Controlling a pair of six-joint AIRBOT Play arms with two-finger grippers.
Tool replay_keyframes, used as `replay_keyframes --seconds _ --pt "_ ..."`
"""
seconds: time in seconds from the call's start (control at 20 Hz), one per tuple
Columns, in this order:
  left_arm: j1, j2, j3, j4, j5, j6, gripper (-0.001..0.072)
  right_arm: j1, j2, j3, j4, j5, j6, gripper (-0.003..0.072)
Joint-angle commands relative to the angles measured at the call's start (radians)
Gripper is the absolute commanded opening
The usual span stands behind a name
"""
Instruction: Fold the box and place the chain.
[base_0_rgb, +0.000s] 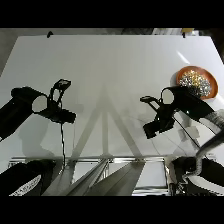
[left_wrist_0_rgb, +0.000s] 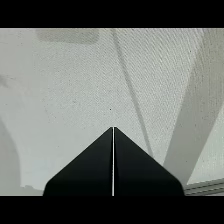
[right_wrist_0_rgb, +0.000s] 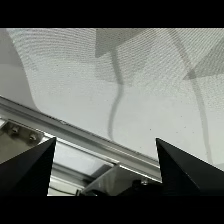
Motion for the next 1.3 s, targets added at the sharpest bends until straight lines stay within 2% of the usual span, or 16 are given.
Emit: replay_keyframes --seconds 0.0,0.25,0.45,0.5,0.6,0.7,0.85,1.0,1.05,1.1,1.15,1.25 --pt "0.001 0.001 0.000 0.000 0.000 0.000 0.0009 0.001 0.001 0.000 0.000 0.000 0.000 0.0689" --pt "0.001 0.001 0.000 0.000 0.000 0.000 0.0009 0.001 0.001 0.000 0.000 0.000 0.000 0.0689" --pt "0.001 0.001 0.000 0.000 0.000 0.000 0.0009 0.001 0.001 0.000 0.001 -0.076 -0.007 0.0689" --pt "0.001 0.001 0.000 0.000 0.000 0.000 0.0009 0.001 0.001 0.000 0.004 -0.103 -0.008 0.0690" --pt "0.001 0.001 0.000 0.000 0.000 0.000 0.0009 0.001 0.001 0.000 -0.007 -0.245 -0.009 0.0689" --pt "0.001 0.001 0.000 0.000 0.000 0.000 0.0009 0.000 0.001 0.005 -0.011 -0.315 -0.050 0.0689" --pt "0.001 0.001 0.000 0.000 0.000 0.000 0.0009 0.000 0.007 0.047 -0.045 -0.219 -0.144 0.0691" --pt "0.001 0.001 0.000 0.000 0.000 0.000 0.0009 0.000 0.037 0.060 -0.198 -0.129 -0.136 0.0688" --pt "0.001 0.001 0.000 0.000 0.000 0.000 0.0009 0.000 0.049 0.060 -0.286 -0.114 -0.122 0.0654" --pt "0.001 0.001 0.000 0.000 0.000 0.000 0.0009 0.000 0.060 0.060 -0.377 -0.094 -0.113 0.0477" --pt "0.001 0.001 0.000 0.000 0.000 0.000 0.0009 -0.008 0.078 0.060 -0.454 -0.083 -0.113 0.0041" --pt "0.001 0.001 0.000 0.000 0.000 0.000 0.0009 -0.075 0.122 0.061 -0.530 -0.100 -0.109 0.0013"
